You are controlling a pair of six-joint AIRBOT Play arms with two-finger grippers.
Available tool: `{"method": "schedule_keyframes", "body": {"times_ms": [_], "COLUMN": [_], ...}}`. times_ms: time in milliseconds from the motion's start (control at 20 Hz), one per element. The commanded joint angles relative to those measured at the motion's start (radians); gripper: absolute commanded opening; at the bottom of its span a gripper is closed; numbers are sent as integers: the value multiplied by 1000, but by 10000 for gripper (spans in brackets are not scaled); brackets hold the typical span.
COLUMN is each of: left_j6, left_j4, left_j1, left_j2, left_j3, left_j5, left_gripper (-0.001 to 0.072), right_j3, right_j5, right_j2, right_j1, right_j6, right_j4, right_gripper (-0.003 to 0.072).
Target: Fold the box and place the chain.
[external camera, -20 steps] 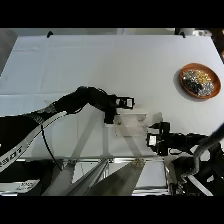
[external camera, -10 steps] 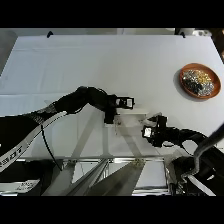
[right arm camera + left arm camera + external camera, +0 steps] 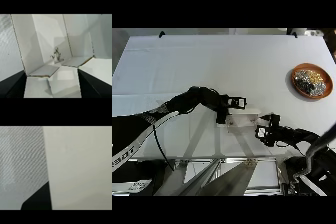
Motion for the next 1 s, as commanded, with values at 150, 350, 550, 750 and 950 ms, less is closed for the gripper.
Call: {"method": "schedule_keyframes", "body": {"times_ms": [150,350,550,750,950], "left_j6": [0,0,0,0,0], "left_j4": [0,0,0,0,0], "left_j1": [0,0,0,0,0], "left_j2": [1,1,1,1,1], "left_j3": [0,0,0,0,0], "left_j5": [0,0,0,0,0], "left_gripper": [13,13,13,13,13], "right_j3": [56,114,156,165,166], "right_j5": [47,93,95,94,106], "right_j2": [-26,-145,-214,-218,-260], "right_j1": [-31,-106,-109,-109,-153], "right_j6": [-11,-12,-91,-195,-276], "right_j4": [23,28,70,134,232], "right_gripper": [693,693,693,694,694]}}
